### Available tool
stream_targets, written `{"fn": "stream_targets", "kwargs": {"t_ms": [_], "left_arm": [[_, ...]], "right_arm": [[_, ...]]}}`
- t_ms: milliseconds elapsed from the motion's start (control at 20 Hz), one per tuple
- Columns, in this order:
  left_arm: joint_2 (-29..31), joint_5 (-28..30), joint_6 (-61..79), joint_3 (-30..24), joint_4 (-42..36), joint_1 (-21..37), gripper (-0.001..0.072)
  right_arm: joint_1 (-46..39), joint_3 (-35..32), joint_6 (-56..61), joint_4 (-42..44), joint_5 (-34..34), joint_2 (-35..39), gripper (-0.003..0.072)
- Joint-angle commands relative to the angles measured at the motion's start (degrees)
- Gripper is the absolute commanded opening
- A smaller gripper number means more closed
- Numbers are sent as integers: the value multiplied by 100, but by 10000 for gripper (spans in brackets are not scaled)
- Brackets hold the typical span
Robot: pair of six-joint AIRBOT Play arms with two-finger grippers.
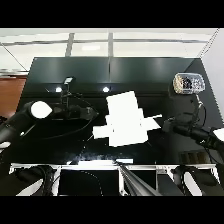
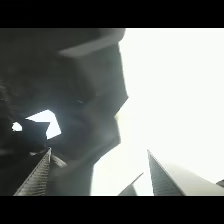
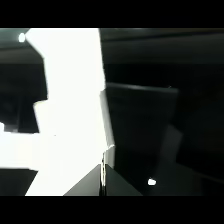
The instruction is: Fold the box and place the chain.
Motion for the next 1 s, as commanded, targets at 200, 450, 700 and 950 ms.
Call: {"fn": "stream_targets", "kwargs": {"t_ms": [200, 450, 700, 950], "left_arm": [[-1585, -542, 2409, 37, -2983, 367, 716], [-2632, -1897, 3967, 511, -4127, 354, 716], [-3327, -2900, 4105, 1027, -3681, 369, 684], [-3491, -3353, 4640, 1266, -2916, 396, 405]], "right_arm": [[339, -227, -15, 0, -260, 149, 11], [339, -227, -15, 0, -205, 149, 11], [341, -227, -20, -2, -175, 149, 11], [345, -227, -17, -4, -173, 149, 11]]}}
